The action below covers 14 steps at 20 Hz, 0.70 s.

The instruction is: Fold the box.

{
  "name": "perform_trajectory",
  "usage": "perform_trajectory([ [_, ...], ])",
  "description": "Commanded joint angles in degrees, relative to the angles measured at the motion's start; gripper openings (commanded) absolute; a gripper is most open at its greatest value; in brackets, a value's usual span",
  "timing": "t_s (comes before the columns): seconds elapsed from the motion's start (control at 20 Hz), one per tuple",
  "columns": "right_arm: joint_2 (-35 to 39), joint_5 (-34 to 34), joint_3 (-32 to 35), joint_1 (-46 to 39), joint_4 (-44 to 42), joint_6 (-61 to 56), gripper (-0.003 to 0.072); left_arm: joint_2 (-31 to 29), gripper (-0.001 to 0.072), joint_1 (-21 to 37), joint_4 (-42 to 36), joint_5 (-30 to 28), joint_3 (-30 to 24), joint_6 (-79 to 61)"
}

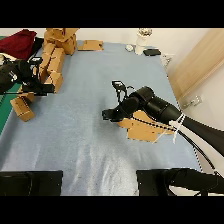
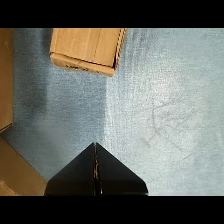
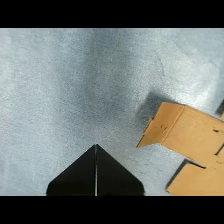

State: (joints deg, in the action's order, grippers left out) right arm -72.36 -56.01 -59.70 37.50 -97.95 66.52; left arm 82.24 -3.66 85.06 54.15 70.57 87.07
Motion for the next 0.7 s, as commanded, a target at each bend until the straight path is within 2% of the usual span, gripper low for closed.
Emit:
perform_trajectory([
  [0.0,0.0,0.0,0.0,0.0,0.0,0.0,0.0004,0.0,0.0012,0.1,0.0,0.0,0.1,0.0],
  [0.65,-0.1,1.1,0.0,0.0,0.0,0.0,0.0004,0.0,0.0012,0.1,0.0,0.0,0.1,0.0],
])
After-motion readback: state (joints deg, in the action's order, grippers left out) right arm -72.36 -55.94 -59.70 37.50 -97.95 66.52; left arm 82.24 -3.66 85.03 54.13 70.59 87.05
